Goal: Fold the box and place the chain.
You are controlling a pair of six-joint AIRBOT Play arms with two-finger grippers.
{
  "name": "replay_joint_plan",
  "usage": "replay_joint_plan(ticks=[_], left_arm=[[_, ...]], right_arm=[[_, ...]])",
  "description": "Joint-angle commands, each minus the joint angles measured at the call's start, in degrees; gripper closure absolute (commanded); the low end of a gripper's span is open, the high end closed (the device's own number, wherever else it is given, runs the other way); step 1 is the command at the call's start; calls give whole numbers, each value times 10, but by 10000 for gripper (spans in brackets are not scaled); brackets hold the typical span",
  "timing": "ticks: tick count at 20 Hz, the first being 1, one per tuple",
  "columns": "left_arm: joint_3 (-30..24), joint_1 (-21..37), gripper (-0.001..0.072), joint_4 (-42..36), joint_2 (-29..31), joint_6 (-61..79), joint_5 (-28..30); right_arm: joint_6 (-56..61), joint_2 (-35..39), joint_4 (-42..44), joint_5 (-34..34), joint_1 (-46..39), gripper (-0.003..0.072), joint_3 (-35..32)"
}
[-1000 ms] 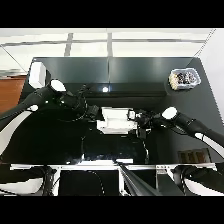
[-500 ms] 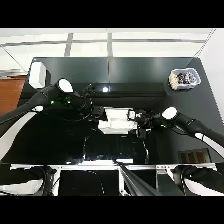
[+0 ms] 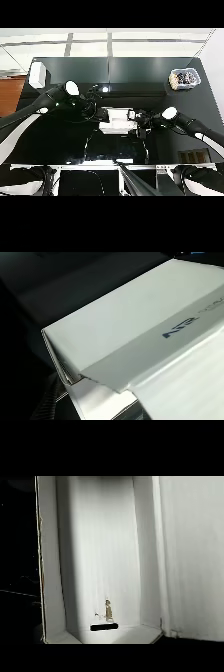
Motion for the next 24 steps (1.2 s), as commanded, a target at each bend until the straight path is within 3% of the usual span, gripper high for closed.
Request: replay_joint_plan(ticks=[1, 14, 24], left_arm=[[1, -15, 149, 12, 0, -20, 17], [1, -116, 149, 295, 0, -228, 43], [32, -178, 149, 358, -2, -407, 67]], right_arm=[[0, 0, 0, 0, 0, 460, 0], [0, 0, 0, 0, 0, 460, 0], [0, 0, 0, 0, 0, 459, 0]])
